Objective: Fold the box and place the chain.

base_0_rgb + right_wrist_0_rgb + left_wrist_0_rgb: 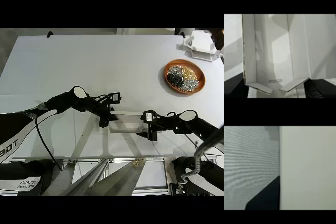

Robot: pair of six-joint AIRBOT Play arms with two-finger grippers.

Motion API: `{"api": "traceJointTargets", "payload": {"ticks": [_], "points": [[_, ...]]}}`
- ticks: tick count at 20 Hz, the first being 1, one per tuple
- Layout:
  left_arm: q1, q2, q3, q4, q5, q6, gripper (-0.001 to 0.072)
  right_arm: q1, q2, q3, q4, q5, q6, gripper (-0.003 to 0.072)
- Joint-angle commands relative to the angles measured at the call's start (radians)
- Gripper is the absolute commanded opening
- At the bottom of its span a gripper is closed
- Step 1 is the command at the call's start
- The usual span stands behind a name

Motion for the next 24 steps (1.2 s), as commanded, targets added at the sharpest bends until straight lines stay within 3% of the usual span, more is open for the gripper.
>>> {"api": "traceJointTargets", "payload": {"ticks": [1, 16, 24], "points": [[0.000, 0.000, 0.000, 0.000, 0.000, 0.001, 0.0010, 0.001, -0.005, 0.001, 0.009, -0.027, -0.016, 0.0660], [0.000, 0.000, 0.000, 0.000, 0.000, 0.000, 0.0010, 0.001, -0.040, 0.024, 0.056, -0.039, -0.067, 0.0662], [0.000, 0.000, 0.000, 0.000, 0.000, 0.000, 0.0010, 0.002, -0.118, 0.080, 0.024, 0.035, -0.055, 0.0663]]}}
